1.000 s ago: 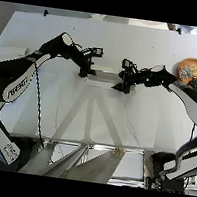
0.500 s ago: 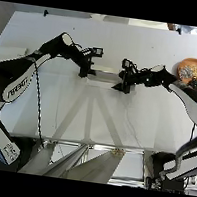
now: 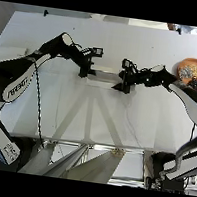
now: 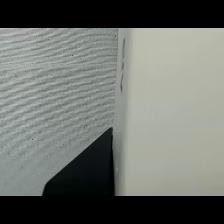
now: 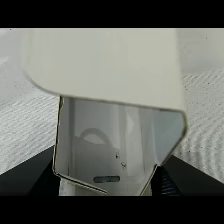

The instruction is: Fold the box and place the chain.

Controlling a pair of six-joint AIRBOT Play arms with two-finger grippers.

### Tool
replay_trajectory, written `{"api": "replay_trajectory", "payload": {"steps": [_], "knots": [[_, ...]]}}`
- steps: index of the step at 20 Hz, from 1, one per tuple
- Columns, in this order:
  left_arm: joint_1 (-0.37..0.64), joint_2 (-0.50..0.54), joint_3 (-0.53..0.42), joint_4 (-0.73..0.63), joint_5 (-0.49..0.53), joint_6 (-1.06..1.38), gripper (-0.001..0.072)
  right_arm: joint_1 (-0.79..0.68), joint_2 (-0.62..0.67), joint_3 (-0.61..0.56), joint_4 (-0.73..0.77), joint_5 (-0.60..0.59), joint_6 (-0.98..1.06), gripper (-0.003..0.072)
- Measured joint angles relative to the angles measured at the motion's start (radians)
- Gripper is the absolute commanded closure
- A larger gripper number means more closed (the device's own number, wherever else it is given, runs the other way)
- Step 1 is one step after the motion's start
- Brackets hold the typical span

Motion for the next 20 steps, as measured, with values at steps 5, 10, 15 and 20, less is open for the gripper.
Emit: {"api": "replay_trajectory", "payload": {"steps": [5,10,15,20], "knots": [[0.0,-0.001,0.0,0.006,0.004,-0.002,0.0614,0.0,0.0,0.0,0.0,0.0,0.0,0.0251],[0.003,0.001,-0.001,0.007,0.009,-0.002,0.0397,0.0,0.0,0.0,-0.004,0.004,-0.002,0.0251],[0.003,0.025,-0.001,0.0,0.004,0.0,0.0373,0.0,0.0,0.0,-0.002,0.003,-0.001,0.0251],[0.024,0.08,-0.001,0.032,-0.014,-0.006,0.0373,0.0,0.0,0.0,0.0,0.001,0.0,0.0251]]}}
